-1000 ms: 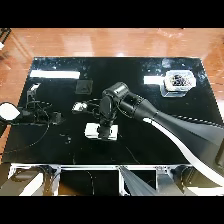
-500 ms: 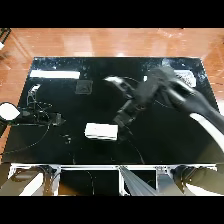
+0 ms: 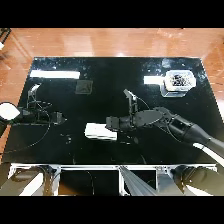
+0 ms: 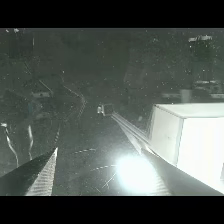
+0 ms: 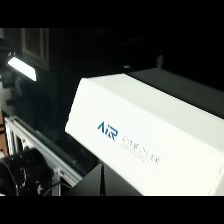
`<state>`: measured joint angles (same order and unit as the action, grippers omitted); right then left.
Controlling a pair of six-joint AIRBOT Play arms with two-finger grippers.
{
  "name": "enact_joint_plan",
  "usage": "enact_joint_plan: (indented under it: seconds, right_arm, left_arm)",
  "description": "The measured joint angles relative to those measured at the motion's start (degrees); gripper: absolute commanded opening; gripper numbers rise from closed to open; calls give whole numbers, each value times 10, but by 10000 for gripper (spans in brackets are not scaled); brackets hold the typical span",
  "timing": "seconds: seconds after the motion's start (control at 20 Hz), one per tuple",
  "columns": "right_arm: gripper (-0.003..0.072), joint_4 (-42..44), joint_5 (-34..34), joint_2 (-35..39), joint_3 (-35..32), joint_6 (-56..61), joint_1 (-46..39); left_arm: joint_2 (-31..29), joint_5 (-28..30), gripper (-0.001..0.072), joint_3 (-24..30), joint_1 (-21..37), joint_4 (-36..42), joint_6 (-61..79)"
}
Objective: Fold the box and place the chain.
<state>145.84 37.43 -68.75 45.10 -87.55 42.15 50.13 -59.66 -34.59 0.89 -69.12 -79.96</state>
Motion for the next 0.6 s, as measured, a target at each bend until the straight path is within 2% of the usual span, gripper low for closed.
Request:
enact_joint_plan:
  seconds: [0.15,0.6]
  right_arm:
    - [22,15,-12,-26,12,1,16]
    - [22,22,30,-69,19,-17,22]
  left_arm:
    - [2,0,628,0,0,1,0]
    - [9,-4,628,0,0,2,0]
